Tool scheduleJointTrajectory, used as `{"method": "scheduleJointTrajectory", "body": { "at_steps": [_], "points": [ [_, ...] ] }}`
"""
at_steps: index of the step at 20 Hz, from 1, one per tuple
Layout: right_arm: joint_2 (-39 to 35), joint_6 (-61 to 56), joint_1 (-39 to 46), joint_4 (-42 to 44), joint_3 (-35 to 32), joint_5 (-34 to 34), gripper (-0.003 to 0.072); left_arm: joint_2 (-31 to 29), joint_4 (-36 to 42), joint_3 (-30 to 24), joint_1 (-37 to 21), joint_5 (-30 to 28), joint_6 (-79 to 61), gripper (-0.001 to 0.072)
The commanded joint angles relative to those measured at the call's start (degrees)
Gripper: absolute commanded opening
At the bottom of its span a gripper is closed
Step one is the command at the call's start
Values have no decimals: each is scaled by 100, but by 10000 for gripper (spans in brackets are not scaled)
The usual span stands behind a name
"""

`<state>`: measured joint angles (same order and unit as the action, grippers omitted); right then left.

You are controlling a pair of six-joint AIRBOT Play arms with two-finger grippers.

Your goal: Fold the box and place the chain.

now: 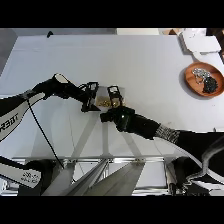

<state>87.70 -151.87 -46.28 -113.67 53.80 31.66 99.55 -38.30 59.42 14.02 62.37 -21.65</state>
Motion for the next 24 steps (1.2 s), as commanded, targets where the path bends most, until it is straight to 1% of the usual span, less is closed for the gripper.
{"method": "scheduleJointTrajectory", "body": {
  "at_steps": [1, 5, 7, 9, 12, 13, 14, 15, 17, 19, 22, 24],
  "points": [
    [-286, 262, -79, -76, 2, 264, 13, 2, -4, 0, 2, 0, 2, 333],
    [-920, 391, -229, -214, 2, 800, 13, 2, 0, 0, 2, 2, 2, 333],
    [-1176, 389, -310, -280, 2, 802, 13, 2, 0, 0, 2, -2, 2, 333],
    [-1294, 387, -341, -315, 2, 813, 13, 2, 0, 0, 2, 0, 2, 333],
    [-1248, 389, -341, -251, 0, 999, 23, 2, 0, 0, 2, 0, 2, 333],
    [-1209, 387, -341, -243, 0, 988, 144, 2, 0, 0, 2, -2, 2, 333],
    [-1152, 387, -341, -232, 0, 955, 320, 2, 0, 0, 2, 0, 2, 333],
    [-1058, 387, -339, -210, 0, 944, 375, 2, 0, 0, 2, 0, 2, 333],
    [-822, 409, -341, 46, 0, 962, 375, 2, 0, 0, 2, -2, 2, 333],
    [-608, 542, -341, 258, 0, 815, 376, 2, 0, 0, 2, 0, 2, 333],
    [-372, 531, -299, 264, 0, 417, 372, 2, 0, 0, 2, -2, 2, 333],
    [-210, 514, -229, 245, 2, 273, 370, 2, 2, 0, 2, 0, 2, 333]
  ]
}}
